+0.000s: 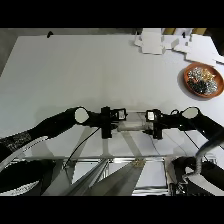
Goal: Fold the box and place the chain.
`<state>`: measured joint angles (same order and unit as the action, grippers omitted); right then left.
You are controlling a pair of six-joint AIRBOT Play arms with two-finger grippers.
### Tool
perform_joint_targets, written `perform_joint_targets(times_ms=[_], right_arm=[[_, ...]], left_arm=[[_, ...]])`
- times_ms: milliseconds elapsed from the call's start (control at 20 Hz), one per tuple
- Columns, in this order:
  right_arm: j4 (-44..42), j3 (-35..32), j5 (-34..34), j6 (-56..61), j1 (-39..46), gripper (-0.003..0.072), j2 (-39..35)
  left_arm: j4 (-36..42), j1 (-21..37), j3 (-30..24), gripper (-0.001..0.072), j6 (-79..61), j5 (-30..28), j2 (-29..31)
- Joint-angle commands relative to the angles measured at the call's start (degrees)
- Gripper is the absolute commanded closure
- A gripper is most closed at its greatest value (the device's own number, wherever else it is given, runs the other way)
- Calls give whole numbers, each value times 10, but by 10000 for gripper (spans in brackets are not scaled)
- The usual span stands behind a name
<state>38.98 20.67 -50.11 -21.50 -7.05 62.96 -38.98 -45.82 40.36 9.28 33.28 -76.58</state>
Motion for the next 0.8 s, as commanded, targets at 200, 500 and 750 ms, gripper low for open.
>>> perform_joint_targets(times_ms=[200,500,750], right_arm=[[0,0,0,0,0,289,0],[0,0,0,0,0,289,0],[0,0,0,0,0,289,0]], left_arm=[[73,-20,0,365,-80,-29,-25],[63,-20,0,261,-27,-28,-23],[-66,-1,0,708,191,48,40]])
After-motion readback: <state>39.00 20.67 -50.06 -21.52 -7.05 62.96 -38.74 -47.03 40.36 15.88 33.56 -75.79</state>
